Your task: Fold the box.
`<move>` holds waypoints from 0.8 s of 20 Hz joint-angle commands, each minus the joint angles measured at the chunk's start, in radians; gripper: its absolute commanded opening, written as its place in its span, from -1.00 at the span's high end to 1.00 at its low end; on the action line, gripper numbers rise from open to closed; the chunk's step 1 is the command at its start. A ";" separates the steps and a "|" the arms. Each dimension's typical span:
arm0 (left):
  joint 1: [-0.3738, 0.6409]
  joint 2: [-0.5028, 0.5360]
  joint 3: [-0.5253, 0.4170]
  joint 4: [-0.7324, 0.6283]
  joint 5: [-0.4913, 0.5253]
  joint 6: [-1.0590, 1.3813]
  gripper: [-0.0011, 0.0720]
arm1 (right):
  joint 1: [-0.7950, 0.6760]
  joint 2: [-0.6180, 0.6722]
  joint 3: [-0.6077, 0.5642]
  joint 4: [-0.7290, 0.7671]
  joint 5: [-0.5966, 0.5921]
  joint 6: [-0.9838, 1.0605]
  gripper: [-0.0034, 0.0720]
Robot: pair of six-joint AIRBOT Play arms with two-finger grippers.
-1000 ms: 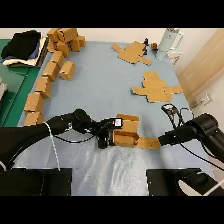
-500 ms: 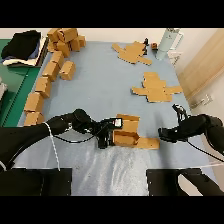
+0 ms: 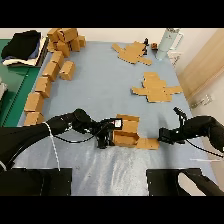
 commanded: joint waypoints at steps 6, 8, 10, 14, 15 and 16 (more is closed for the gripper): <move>0.000 0.000 0.000 -0.002 0.003 0.000 -0.33 | 0.016 0.103 -0.002 0.131 -0.113 -0.015 0.91; 0.000 0.000 0.000 -0.002 0.003 0.000 -0.33 | 0.016 0.134 -0.002 0.131 -0.132 -0.006 0.91; 0.000 0.000 0.000 -0.002 0.003 0.000 -0.33 | 0.016 0.135 -0.003 0.124 -0.132 -0.006 0.91; 0.000 0.000 0.000 -0.002 0.003 0.000 -0.33 | 0.016 0.083 -0.009 0.097 -0.100 -0.003 0.91; 0.000 0.000 0.000 -0.002 0.003 0.000 -0.33 | 0.016 0.065 -0.014 0.098 -0.093 -0.003 0.91; 0.000 0.000 0.000 -0.002 0.003 0.000 -0.33 | 0.016 0.045 -0.024 0.098 -0.082 -0.003 0.91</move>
